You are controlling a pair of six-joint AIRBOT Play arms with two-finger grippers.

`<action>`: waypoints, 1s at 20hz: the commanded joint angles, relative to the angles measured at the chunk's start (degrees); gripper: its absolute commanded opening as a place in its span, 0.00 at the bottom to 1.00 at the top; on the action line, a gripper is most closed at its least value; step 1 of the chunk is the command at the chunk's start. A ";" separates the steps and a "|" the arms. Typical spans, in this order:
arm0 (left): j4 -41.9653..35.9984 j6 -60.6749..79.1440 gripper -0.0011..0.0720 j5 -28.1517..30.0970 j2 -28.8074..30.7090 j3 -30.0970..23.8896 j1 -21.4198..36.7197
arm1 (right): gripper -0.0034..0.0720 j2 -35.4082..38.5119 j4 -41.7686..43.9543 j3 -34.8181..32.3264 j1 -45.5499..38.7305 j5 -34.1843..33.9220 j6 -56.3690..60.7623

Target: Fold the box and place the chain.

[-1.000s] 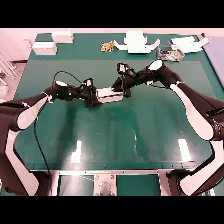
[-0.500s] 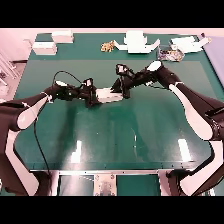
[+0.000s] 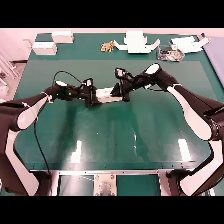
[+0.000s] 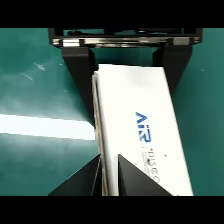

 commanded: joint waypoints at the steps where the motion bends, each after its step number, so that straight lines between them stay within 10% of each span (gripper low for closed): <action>1: -0.04 -0.04 0.87 -0.02 0.04 -0.02 0.02 | 0.20 -0.11 0.00 -0.72 -0.20 2.23 0.07; 20: -0.07 -0.04 0.87 0.00 0.04 -0.02 0.02 | 0.05 -5.73 10.73 -0.66 -1.86 2.03 -0.85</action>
